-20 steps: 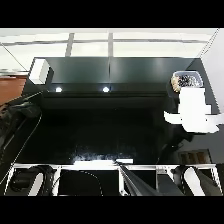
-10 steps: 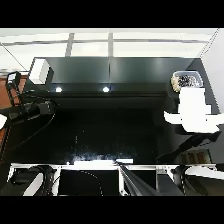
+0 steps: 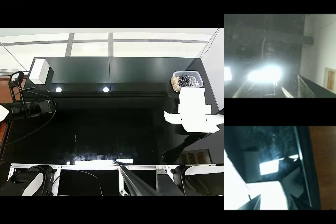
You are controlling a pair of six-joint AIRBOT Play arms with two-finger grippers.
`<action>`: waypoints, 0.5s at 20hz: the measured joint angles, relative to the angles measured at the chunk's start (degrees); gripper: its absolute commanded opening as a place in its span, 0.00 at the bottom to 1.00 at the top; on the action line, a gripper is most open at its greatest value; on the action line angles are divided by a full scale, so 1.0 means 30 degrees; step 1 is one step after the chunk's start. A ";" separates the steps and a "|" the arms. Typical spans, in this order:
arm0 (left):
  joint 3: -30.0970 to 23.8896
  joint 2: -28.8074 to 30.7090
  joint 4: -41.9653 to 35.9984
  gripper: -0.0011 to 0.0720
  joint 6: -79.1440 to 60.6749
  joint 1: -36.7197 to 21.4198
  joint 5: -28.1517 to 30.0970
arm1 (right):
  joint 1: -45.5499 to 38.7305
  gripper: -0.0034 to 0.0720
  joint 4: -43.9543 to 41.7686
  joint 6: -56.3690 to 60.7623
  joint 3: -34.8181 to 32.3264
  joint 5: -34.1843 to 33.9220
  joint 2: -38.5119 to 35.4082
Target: Fold the box and place the chain.
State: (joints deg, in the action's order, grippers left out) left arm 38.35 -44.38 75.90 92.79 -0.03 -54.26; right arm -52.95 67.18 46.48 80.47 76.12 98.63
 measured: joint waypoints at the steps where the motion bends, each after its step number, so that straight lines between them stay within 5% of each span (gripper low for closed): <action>1: 0.0015 0.0000 0.0007 0.98 0.0000 0.0000 -0.0073 | 0.0044 0.06 0.0102 0.0022 0.0029 0.0204 0.0066; 10: 0.0036 -0.0036 0.0058 0.98 0.0066 0.0000 -0.0117 | 0.0962 0.06 -0.3016 0.0364 -0.1625 0.1829 -0.2506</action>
State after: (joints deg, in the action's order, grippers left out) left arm 38.46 -44.49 76.07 92.99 -0.03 -54.61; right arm -50.06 58.13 47.57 75.59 81.60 91.11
